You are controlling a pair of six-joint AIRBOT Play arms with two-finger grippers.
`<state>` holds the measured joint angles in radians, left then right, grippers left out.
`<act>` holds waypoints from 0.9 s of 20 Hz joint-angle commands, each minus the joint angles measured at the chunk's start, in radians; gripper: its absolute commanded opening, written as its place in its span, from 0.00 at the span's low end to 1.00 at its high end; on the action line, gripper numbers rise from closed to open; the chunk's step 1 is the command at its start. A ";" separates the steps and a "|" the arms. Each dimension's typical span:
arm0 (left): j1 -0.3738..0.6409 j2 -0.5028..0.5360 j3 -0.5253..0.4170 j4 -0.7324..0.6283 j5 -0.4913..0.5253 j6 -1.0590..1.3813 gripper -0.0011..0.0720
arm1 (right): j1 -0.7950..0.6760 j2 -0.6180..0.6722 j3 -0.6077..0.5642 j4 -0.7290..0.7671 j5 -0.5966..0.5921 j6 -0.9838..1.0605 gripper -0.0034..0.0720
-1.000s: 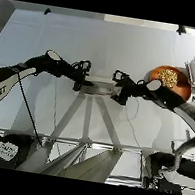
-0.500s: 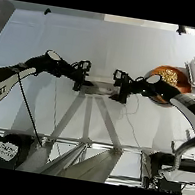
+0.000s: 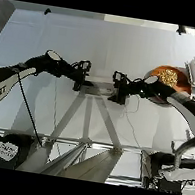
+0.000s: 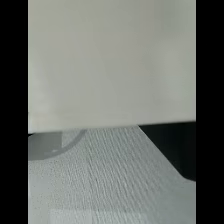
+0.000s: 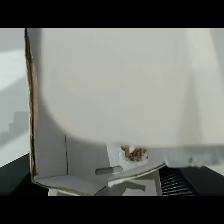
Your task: Fold the box and place the chain.
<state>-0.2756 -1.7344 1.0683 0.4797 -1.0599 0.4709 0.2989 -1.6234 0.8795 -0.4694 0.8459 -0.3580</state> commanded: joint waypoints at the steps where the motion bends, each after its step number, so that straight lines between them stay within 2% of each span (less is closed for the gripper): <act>1: 0.000 0.000 0.001 0.000 0.001 0.000 0.02 | 0.013 -0.018 0.001 0.043 0.003 -0.010 0.97; 8: 0.000 0.000 0.001 0.000 0.001 0.000 0.02 | 0.024 -0.023 0.001 0.049 0.000 -0.010 0.90; 9: 0.000 0.001 0.001 0.000 0.001 0.000 0.02 | 0.024 -0.023 0.001 0.046 0.000 -0.010 0.79; 10: 0.000 0.001 0.001 0.000 0.001 0.000 0.02 | 0.024 -0.023 0.001 0.039 0.004 -0.010 0.56; 11: 0.000 0.000 0.001 0.000 0.001 0.000 0.02 | 0.024 -0.023 0.001 0.026 0.007 -0.009 0.48; 18: 0.000 0.001 0.001 0.000 0.001 0.000 0.02 | 0.024 -0.023 0.001 0.018 0.007 -0.010 0.48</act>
<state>-0.2756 -1.7344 1.0679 0.4805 -1.0595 0.4713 0.3218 -1.6451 0.8806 -0.4454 0.8509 -0.3676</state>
